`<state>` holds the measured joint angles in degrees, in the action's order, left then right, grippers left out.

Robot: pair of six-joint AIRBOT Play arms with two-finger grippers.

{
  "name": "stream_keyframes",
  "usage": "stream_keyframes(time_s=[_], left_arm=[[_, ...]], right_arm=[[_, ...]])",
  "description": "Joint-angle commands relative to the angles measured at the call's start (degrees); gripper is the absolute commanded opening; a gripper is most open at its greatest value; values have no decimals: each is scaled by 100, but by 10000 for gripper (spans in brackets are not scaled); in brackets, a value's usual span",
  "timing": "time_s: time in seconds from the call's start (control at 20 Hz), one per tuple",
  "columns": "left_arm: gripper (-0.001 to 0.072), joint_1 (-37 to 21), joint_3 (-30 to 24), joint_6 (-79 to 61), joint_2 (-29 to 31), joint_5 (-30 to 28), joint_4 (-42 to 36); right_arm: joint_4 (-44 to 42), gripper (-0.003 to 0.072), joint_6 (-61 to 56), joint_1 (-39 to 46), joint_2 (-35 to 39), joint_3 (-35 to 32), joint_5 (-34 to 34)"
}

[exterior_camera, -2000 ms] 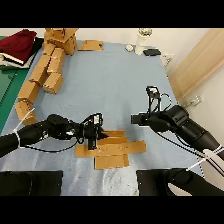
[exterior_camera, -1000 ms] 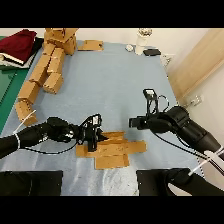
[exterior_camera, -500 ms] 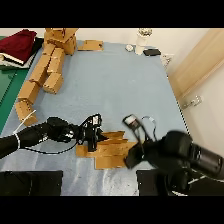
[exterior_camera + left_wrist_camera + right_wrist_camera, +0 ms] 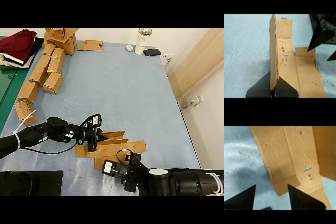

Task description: Fold the box.

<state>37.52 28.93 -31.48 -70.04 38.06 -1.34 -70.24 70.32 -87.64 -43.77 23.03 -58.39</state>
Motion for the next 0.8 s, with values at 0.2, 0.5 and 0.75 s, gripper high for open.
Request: stream_keyframes(time_s=[0.2, 0.5, 0.75], left_arm=[[13, 2, 0, 0, 2, -2, 0], [13, 2, 0, 0, 2, 0, 0], [14, 2, 0, 0, 2, 0, 0]], right_arm=[[1217, 594, 66, -133, -531, -72, 485], [1895, 588, -415, -125, -531, -70, 640], [1952, 588, -1263, -125, -531, -2, 638]])
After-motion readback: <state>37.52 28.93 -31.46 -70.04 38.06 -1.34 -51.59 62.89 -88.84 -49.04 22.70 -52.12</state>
